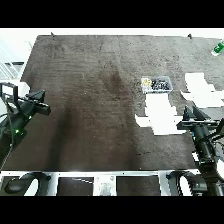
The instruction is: Fold the box and place the chain.
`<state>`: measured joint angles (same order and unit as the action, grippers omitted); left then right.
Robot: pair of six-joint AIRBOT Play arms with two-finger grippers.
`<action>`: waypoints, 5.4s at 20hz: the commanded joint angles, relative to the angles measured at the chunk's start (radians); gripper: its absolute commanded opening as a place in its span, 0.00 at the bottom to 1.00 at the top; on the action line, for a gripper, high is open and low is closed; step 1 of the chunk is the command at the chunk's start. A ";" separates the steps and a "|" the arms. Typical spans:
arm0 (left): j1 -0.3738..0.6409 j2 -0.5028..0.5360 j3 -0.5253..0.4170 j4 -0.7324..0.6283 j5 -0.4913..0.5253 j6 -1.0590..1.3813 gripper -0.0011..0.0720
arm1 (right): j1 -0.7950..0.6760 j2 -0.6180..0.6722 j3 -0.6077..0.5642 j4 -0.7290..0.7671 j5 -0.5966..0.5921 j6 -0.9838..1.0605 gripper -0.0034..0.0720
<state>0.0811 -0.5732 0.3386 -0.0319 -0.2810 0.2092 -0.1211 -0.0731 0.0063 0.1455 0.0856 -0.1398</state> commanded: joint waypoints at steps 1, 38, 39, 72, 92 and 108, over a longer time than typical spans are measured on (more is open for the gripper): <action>0.000 0.000 -0.002 0.002 0.000 0.001 0.05 | 0.001 0.000 -0.003 0.000 0.001 0.000 0.43; 0.000 0.000 -0.002 0.001 0.001 0.001 0.05 | -0.660 -1.165 0.983 -1.292 1.023 1.070 0.77; 0.000 0.000 -0.002 0.001 0.000 0.001 0.04 | -0.650 -1.208 1.016 -1.315 1.072 1.068 0.77; 0.000 0.000 -0.002 0.001 0.000 0.001 0.05 | -0.575 -1.595 1.114 -1.138 1.438 0.782 0.06; 0.000 0.000 -0.002 0.001 0.000 0.001 0.05 | 0.029 -1.426 0.795 -0.397 1.011 0.762 0.06; 0.000 0.000 -0.002 0.000 -0.011 0.001 0.04 | 0.190 -1.473 0.933 -0.645 0.707 0.863 0.06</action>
<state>0.0811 -0.5732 0.3370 -0.0315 -0.2882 0.2100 0.0593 -1.5402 0.9260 -0.4789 0.8215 0.7162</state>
